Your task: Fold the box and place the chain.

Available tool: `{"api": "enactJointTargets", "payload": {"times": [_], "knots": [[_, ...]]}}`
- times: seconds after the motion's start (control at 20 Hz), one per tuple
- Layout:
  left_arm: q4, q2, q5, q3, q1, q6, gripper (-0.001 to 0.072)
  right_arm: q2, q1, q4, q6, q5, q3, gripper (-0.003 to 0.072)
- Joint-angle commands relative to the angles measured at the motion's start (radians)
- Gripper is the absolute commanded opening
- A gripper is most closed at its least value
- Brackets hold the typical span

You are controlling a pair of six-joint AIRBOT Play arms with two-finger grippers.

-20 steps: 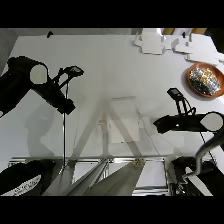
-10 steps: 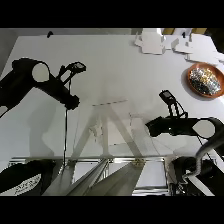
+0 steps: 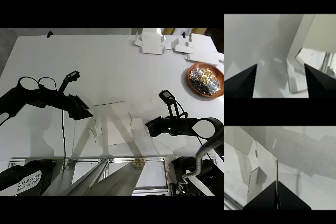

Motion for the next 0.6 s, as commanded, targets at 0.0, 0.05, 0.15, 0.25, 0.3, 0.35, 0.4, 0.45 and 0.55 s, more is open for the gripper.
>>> {"api": "enactJointTargets", "payload": {"times": [0.0,0.05,0.15,0.25,0.3,0.35,0.4,0.45,0.55], "knots": [[-0.172,-0.006,0.129,-0.057,-0.060,0.222,0.0645,0.001,0.001,0.000,0.001,0.000,0.000,0.0021],[-0.178,-0.010,0.154,-0.057,-0.085,0.240,0.0645,0.001,0.001,0.000,0.001,0.000,0.000,0.0021],[-0.178,-0.028,0.184,-0.057,-0.127,0.255,0.0645,0.001,0.001,0.000,0.001,0.000,0.000,0.0021],[-0.180,-0.065,0.214,-0.057,-0.163,0.257,0.0644,0.001,0.001,0.000,0.001,0.000,0.000,0.0021],[-0.188,-0.088,0.235,-0.057,-0.182,0.269,0.0640,0.001,0.001,0.000,0.001,0.000,0.000,0.0021],[-0.202,-0.107,0.250,-0.057,-0.196,0.292,0.0626,0.001,0.001,0.000,0.001,0.001,0.000,0.0021],[-0.221,-0.121,0.261,-0.057,-0.208,0.315,0.0611,0.001,0.001,0.000,0.001,0.001,0.000,0.0021],[-0.238,-0.129,0.266,-0.057,-0.213,0.337,0.0501,0.001,0.001,0.000,0.001,0.002,0.000,0.0021],[-0.235,-0.128,0.261,-0.057,-0.208,0.344,0.0223,0.001,0.001,0.000,0.001,0.002,0.000,0.0021]]}}
